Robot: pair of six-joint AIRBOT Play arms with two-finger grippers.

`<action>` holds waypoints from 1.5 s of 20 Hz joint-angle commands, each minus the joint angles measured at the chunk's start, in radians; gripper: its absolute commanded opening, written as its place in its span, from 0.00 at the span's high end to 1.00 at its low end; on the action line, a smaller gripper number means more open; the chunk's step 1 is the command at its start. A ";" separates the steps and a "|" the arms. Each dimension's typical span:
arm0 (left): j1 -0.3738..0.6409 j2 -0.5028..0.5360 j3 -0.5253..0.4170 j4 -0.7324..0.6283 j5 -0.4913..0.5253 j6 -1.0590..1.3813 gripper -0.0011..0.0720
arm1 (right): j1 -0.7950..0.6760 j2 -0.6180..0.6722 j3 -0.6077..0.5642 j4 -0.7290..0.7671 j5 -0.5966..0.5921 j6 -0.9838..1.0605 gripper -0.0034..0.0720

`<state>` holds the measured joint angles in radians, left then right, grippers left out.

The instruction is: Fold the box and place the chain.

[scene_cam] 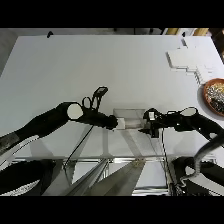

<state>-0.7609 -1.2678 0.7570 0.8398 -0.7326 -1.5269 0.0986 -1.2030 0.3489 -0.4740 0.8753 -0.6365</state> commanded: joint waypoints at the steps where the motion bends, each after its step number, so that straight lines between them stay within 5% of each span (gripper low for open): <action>1: -0.027 -0.060 0.063 0.113 -0.030 -0.123 0.49 | 0.000 0.000 0.001 0.000 0.000 0.000 0.41; 10: -0.064 -0.084 0.137 0.303 -0.109 -0.370 0.50 | 0.000 0.000 0.000 0.000 0.000 0.000 0.41; 18: -0.134 -0.303 0.401 0.469 -0.385 -0.713 0.61 | 0.000 0.000 0.000 0.000 0.000 0.000 0.41; 22: -0.164 -0.366 0.484 0.521 -0.436 -0.843 0.61 | 0.000 0.000 0.000 0.000 0.000 0.000 0.41; 30: -0.179 -0.383 0.502 0.594 -0.499 -0.909 0.61 | 0.000 0.000 0.000 0.000 0.000 0.000 0.41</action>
<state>-0.9348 -1.6436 1.2530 1.4082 -1.1927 -2.4119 0.0986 -1.2030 0.3489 -0.4740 0.8753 -0.6365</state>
